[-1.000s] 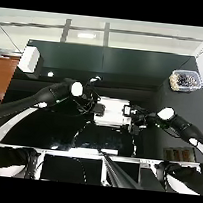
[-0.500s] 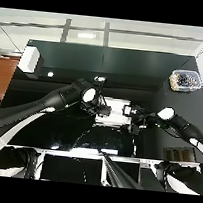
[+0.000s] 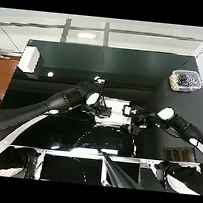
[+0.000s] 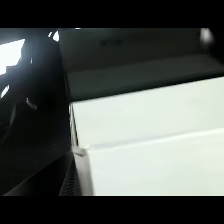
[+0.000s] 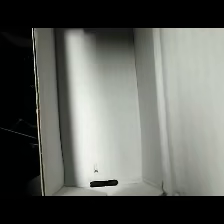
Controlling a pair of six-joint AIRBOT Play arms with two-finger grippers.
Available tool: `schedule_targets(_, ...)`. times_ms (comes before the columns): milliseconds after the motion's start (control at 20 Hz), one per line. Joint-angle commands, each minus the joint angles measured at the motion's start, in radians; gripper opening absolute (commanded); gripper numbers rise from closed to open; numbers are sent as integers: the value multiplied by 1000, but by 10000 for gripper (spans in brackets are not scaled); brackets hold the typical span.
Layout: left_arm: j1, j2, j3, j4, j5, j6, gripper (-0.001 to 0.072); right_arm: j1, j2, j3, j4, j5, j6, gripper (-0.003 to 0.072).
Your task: Fold the box and place the chain.
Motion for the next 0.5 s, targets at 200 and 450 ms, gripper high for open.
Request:
schedule_targets(200, -15, -97, 74, 77, -66, -39, 329, 1, 0, 0, 0, 2, 1, 96)
schedule_targets(450, -36, -135, 81, 73, -93, -94, 329, 1, 0, 0, 0, 2, 1, 96)
